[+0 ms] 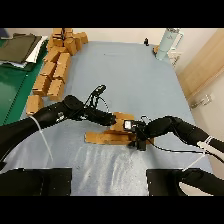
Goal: Fold the box.
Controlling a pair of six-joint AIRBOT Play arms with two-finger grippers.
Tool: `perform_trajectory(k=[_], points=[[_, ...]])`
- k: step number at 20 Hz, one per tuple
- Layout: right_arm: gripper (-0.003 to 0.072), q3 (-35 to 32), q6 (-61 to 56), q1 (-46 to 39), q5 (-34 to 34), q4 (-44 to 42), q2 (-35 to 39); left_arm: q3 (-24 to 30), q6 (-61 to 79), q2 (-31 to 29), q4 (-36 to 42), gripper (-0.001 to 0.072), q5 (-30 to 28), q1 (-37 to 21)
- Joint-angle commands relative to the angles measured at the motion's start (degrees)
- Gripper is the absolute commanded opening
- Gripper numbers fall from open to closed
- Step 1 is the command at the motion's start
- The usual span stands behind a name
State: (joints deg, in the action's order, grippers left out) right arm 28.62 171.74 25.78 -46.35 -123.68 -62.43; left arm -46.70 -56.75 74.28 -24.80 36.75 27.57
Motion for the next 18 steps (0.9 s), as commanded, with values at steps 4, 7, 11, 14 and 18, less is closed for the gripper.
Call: perform_trajectory(k=[4,7,11,14,18], points=[[0.0515,0.04,0.20,0.07,-0.22,0.26,0.00,-0.85,-4.31,6.64,-2.84,0.0010,-0.66,-0.04],[0.0515,0.04,0.17,0.04,-0.20,0.26,0.00,-0.85,-4.33,6.64,-2.86,0.0010,1.53,-0.02],[0.0516,0.04,0.20,0.04,-0.20,0.28,0.00,-0.85,-4.22,6.82,-2.89,0.0010,1.75,-0.07],[0.0515,0.04,0.20,0.04,-0.20,0.28,0.00,-1.55,-0.81,6.75,-3.54,0.0011,1.97,-2.21],[0.0516,0.04,0.20,0.04,-0.20,0.28,0.00,-3.50,6.34,0.85,-3.54,0.0011,10.08,-11.82]])
